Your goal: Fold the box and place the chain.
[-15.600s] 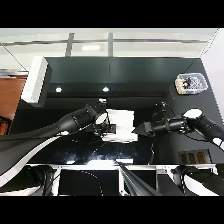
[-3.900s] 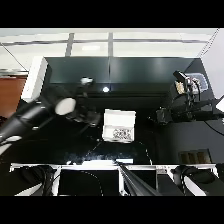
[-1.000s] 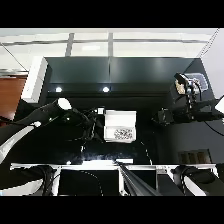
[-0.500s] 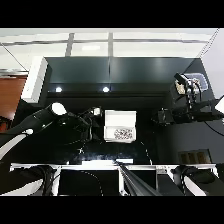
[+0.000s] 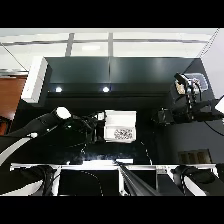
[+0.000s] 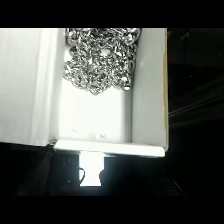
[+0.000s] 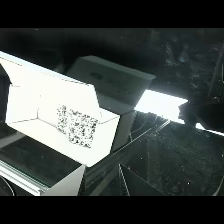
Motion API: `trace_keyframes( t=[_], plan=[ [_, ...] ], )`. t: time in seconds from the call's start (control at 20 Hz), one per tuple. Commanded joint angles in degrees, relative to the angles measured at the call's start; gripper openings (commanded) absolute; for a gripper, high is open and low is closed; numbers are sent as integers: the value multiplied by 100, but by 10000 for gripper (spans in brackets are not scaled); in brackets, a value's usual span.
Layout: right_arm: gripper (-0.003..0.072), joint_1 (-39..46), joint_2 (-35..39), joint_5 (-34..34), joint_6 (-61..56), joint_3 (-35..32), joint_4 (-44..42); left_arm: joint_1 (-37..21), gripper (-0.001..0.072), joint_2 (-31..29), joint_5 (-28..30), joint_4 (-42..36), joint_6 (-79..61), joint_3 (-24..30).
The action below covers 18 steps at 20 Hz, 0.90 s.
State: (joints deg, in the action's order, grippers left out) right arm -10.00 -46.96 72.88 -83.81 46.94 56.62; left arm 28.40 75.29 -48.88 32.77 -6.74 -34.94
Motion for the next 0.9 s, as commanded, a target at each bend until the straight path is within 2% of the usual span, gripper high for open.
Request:
trace_keyframes(
  t=[0.0, 0.3, 0.4, 0.5, 0.55, 0.6, 0.85],
  plan=[
    [258, 2, 2, 0, 0, 0, 0, 31, 705, 9, 85, -48, -55, 4],
    [258, 2, 2, -4, 0, 0, 0, 114, 705, 46, 120, -254, -229, 4],
    [258, 0, 2, -48, 0, 0, 0, 116, 704, 48, 315, -282, -229, 2],
    [258, 2, 2, -219, 2, 0, 2, 114, 661, 48, 367, -260, -229, 0],
    [258, 2, 0, -387, 2, 0, 2, 114, 544, 48, 367, -258, -229, 0],
    [258, 0, -4, -605, 0, 0, 0, 114, 481, 48, 369, -258, -229, 0],
    [274, -308, -337, -2170, -37, 2, -76, 114, 483, 48, 369, -258, -229, 0]
  ],
)
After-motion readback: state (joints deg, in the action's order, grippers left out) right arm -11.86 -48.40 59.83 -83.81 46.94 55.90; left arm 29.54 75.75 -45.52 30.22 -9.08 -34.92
